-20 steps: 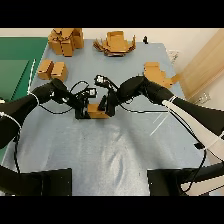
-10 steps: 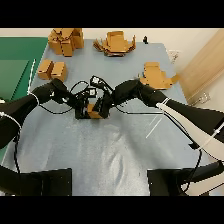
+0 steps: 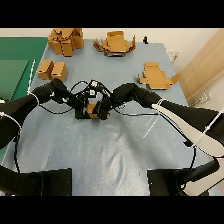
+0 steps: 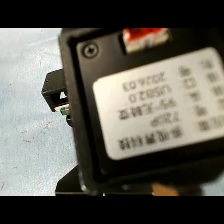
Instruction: Fold the box.
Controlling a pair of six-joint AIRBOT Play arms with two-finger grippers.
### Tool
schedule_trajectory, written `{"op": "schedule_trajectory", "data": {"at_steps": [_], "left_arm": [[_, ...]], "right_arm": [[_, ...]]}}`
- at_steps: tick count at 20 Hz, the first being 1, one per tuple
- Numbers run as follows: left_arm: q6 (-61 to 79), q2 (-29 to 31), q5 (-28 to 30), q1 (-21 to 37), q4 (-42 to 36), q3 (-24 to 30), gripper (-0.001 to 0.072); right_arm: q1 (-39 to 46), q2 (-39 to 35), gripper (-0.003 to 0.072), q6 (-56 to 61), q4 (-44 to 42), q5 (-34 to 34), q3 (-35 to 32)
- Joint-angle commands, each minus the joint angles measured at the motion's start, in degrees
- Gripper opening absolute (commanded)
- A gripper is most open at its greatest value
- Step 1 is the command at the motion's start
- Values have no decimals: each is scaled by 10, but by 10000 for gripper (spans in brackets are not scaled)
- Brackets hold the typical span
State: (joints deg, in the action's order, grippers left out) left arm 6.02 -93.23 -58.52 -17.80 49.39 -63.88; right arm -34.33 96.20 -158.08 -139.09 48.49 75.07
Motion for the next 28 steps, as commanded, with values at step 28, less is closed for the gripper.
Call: {"op": "schedule_trajectory", "data": {"at_steps": [28], "left_arm": [[-2, 4, -11, 1, -1, -15, 14]], "right_arm": [[45, -167, 3, 68, 85, 7, -57]]}}
